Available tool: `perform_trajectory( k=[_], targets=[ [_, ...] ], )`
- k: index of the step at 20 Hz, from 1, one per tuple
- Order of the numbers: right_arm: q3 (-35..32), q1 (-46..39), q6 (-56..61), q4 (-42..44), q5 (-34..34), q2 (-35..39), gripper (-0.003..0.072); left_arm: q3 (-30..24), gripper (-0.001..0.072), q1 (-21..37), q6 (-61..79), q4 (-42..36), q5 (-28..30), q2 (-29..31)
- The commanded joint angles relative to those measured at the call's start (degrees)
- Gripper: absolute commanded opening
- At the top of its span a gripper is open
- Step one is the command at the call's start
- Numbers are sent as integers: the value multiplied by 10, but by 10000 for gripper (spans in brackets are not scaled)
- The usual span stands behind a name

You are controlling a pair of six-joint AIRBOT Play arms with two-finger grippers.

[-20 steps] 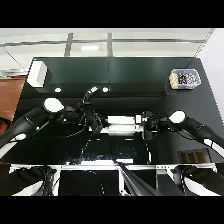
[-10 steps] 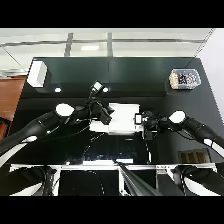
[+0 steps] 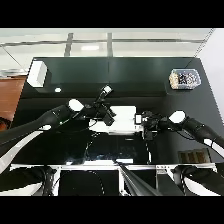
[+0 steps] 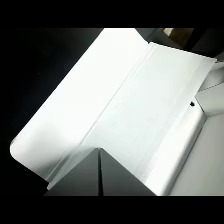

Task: Fold the box and place the chain.

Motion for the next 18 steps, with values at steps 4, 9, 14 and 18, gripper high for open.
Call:
perform_trajectory(
  k=[4,9,14,18],
  targets=[
    [0,0,0,0,0,0,160,28,23,33,-32,66,-31,47],
    [0,0,0,0,0,0,160,-29,24,139,-195,202,-63,195],
    [0,0,0,0,0,0,160,-110,64,184,26,85,-223,216],
    [0,0,0,0,0,0,160,-119,718,126,163,107,-148,195]
  ],
)
